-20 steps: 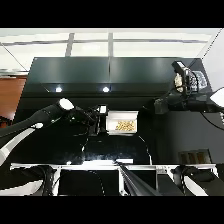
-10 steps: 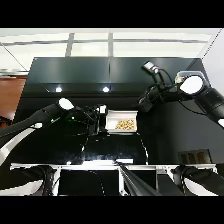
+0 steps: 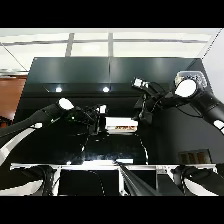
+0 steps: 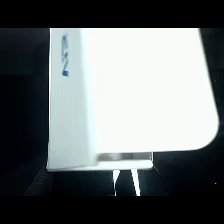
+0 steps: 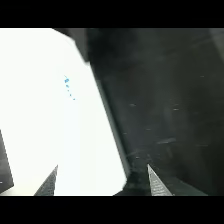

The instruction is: Fold the box and place the chain.

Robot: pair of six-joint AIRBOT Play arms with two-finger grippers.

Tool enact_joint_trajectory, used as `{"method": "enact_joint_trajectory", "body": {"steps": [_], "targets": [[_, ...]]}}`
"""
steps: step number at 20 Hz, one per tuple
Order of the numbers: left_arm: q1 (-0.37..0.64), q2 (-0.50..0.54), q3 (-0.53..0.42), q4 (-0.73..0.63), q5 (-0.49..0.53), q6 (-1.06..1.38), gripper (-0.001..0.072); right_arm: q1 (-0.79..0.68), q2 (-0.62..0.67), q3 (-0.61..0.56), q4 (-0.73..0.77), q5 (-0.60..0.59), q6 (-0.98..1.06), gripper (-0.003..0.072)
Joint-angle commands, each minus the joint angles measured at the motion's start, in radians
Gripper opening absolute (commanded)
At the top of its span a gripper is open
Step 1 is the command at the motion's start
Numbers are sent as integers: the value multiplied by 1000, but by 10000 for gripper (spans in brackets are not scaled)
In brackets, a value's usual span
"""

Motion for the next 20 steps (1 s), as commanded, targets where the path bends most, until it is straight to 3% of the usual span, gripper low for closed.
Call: {"method": "enact_joint_trajectory", "body": {"steps": [1,4,5,14,15,16,17,19,20], "targets": [[0,0,1,0,0,1,400,2,-1,-57,87,-2,-80,657],[-1,0,1,0,0,1,400,2,-1,-64,103,-2,-106,651],[-3,0,1,-1,-2,1,400,6,-1,-64,99,2,-111,608],[-3,0,1,-1,-3,1,400,56,-2,-82,94,-22,-132,606],[-3,0,1,-1,-3,1,400,55,-2,-82,94,-24,-132,483],[-3,0,1,-1,-3,1,400,56,-2,-82,96,-25,-132,476],[-3,0,1,0,-3,1,400,56,-2,-82,96,-24,-132,417],[-4,0,1,0,-3,1,400,56,-2,-82,96,-21,-132,238],[-4,0,1,0,-3,1,400,56,-2,-82,96,-21,-132,238]]}}
